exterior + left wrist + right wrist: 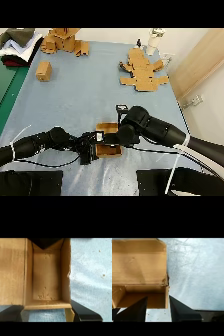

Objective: Fold the box.

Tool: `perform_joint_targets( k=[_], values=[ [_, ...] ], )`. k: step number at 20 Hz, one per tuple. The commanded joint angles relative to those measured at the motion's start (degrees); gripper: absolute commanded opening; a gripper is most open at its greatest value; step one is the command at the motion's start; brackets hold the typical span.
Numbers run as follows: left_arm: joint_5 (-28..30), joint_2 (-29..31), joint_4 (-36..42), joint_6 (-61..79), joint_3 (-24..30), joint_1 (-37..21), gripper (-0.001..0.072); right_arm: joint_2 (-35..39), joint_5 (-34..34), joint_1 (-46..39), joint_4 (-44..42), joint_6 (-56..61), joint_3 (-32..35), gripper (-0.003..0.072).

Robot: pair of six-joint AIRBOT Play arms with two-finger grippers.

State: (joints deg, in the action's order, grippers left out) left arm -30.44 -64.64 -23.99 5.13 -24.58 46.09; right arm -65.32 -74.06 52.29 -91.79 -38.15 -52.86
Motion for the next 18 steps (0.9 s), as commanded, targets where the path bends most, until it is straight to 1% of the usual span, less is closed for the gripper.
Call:
perform_joint_targets(
  k=[1,2,3,4,5,6,7,8,9,10,11,12,13,14,16,18],
  values=[
    [0.02,0.00,-0.02,0.02,0.00,0.00,0.0458,1.95,-3.72,-1.75,2.64,0.20,-1.57,0.0343],
    [0.02,0.00,-0.02,0.04,-0.02,0.00,0.0458,2.21,-5.51,-3.13,4.02,0.11,-1.57,0.0252],
    [0.02,0.00,-0.02,0.04,0.00,0.00,0.0458,2.32,-6.71,-5.09,5.44,-1.46,-1.55,0.0144],
    [0.02,0.00,-0.02,0.04,-0.02,0.00,0.0458,2.29,-6.40,-7.34,6.54,-4.15,-1.40,0.0019],
    [0.02,0.00,-0.02,0.04,0.00,0.00,0.0458,2.14,-4.39,-10.49,7.52,-7.02,-1.27,0.0004],
    [0.02,0.00,-0.02,0.04,0.00,0.00,0.0458,1.86,-0.61,-14.56,7.61,-10.14,-1.14,0.0003],
    [0.02,0.00,-0.02,0.04,0.00,0.00,0.0458,1.38,4.31,-18.91,5.64,-14.08,-0.90,0.0003],
    [0.02,0.00,-0.02,0.02,0.00,0.00,0.0458,0.44,9.90,-24.02,1.49,-19.04,-0.55,0.0003],
    [0.02,0.00,-0.02,0.02,0.00,0.00,0.0458,-1.20,14.36,-28.70,-5.05,-24.48,-0.46,0.0003],
    [0.02,0.00,-0.02,0.02,0.00,0.00,0.0458,-3.67,17.94,-33.31,-15.93,-34.36,-0.46,0.0003],
    [0.02,0.00,-0.02,0.02,0.00,0.00,0.0458,-6.75,18.69,-36.65,-28.94,-47.28,-0.52,0.0002],
    [0.02,0.00,-0.02,0.02,0.00,0.00,0.0458,-10.29,16.96,-38.95,-40.96,-60.46,-0.52,0.0002],
    [0.02,0.00,-0.02,0.02,0.00,0.00,0.0458,-14.08,13.92,-40.35,-49.94,-70.05,-0.52,0.0002],
    [0.02,0.00,-0.02,0.02,0.00,0.00,0.0458,-17.20,11.47,-40.68,-55.67,-77.02,-0.52,0.0001],
    [0.02,0.00,-0.02,0.04,0.00,0.00,0.0458,-20.63,6.75,-39.93,-62.47,-87.62,-0.50,0.0001],
    [0.02,0.00,-0.02,0.04,0.00,0.00,0.0458,-21.27,1.70,-37.90,-63.60,-93.44,-0.50,0.0001]
  ],
)
